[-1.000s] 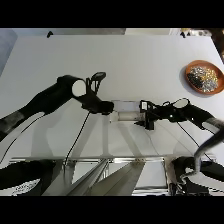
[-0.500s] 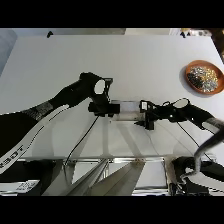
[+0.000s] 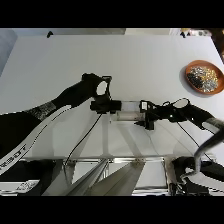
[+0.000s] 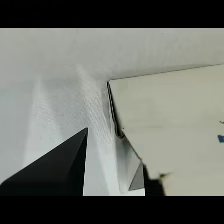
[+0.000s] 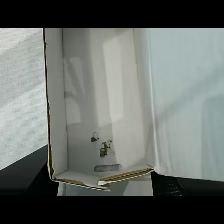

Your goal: Fold the box and place the chain.

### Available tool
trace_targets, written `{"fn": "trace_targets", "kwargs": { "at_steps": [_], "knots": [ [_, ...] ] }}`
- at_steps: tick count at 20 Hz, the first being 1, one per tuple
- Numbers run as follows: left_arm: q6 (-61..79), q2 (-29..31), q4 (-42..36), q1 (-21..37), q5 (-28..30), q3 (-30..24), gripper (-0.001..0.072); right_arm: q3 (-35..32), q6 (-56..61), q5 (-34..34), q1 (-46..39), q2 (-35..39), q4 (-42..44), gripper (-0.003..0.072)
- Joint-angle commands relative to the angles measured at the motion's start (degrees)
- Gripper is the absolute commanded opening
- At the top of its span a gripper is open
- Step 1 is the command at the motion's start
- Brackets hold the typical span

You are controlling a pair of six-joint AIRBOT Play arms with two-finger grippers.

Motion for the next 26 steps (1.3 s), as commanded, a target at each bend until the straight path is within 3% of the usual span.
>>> {"fn": "trace_targets", "kwargs": {
  "at_steps": [1,7,10,12,13,15,19,20,22,23,26],
  "knots": [
    [0.0,0.0,4.4,-1.4,1.6,-1.0,0.0348,0.0,0.0,0.0,0.0,0.0,0.0,0.0298],
    [0.0,0.0,1.2,-1.4,2.4,-4.6,0.0325,0.0,0.0,0.0,0.0,0.0,0.0,0.0298],
    [0.0,0.0,-0.3,-1.4,4.1,-4.6,0.0129,0.0,0.0,0.0,0.0,0.0,0.0,0.0298],
    [0.0,0.0,-0.9,-1.4,4.7,-4.6,0.0115,0.0,0.0,0.0,0.0,0.0,0.0,0.0298],
    [0.1,0.0,-1.1,-1.4,4.7,-4.6,0.0005,0.0,0.0,0.0,0.0,0.0,0.0,0.0298],
    [0.0,0.0,-1.1,-1.4,4.7,-4.6,0.0004,0.0,0.0,0.0,0.0,0.0,0.0,0.0298],
    [0.5,0.1,-2.8,-1.3,4.7,-4.6,0.0056,0.0,0.0,0.0,0.0,0.0,0.0,0.0298],
    [1.1,0.1,-3.7,-1.2,4.7,-4.6,0.0108,0.0,0.0,0.0,0.0,0.0,0.0,0.0298],
    [3.3,0.5,-4.1,-1.0,4.2,-4.6,0.0302,0.0,0.0,0.0,0.0,0.0,0.0,0.0298],
    [4.4,0.8,-4.2,-0.8,4.2,-4.6,0.036,0.0,0.0,0.0,0.0,0.0,0.0,0.0298],
    [4.5,2.1,-4.0,-0.2,4.7,-4.6,0.036,0.0,0.0,0.0,0.0,0.0,0.0,0.0298]
  ]
}}
